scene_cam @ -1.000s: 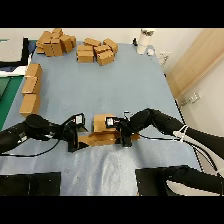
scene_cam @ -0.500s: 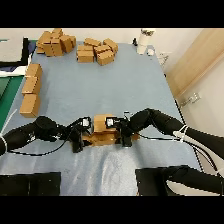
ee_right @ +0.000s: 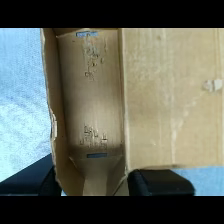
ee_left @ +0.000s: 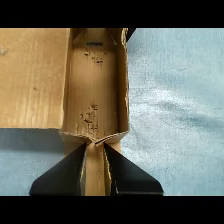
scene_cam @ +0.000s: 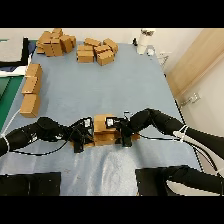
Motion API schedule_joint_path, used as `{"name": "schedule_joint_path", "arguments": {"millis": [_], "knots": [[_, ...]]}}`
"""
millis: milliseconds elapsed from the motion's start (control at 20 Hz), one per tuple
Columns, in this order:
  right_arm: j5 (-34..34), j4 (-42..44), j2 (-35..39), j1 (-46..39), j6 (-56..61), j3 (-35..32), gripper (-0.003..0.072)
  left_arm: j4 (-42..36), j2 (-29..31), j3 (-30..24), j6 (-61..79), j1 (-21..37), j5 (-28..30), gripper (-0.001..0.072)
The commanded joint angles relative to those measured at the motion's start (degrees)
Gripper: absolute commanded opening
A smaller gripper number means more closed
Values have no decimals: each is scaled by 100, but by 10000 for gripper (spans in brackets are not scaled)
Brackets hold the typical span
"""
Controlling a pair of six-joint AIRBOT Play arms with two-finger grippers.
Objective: Fold the box.
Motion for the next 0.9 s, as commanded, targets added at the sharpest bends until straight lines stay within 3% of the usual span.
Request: {"name": "schedule_joint_path", "arguments": {"millis": [0,450,500,550,600,800,850], "knots": [[0,0,-2,-2,0,-2,441,-417,-4,4,282,-22,4,161],[0,0,-2,-2,0,-2,441,-796,-87,15,614,-267,90,165],[0,0,-2,-2,0,-2,441,-791,-87,15,616,-269,85,210],[0,0,-2,-2,0,-2,441,-793,-87,15,616,-267,76,404],[0,0,-2,-2,0,-2,441,-793,-87,15,614,-269,74,469],[0,0,-2,-2,0,-2,441,-793,-87,15,614,-267,42,497],[0,0,-2,-2,0,-2,441,-793,-87,15,612,-267,42,601]]}}
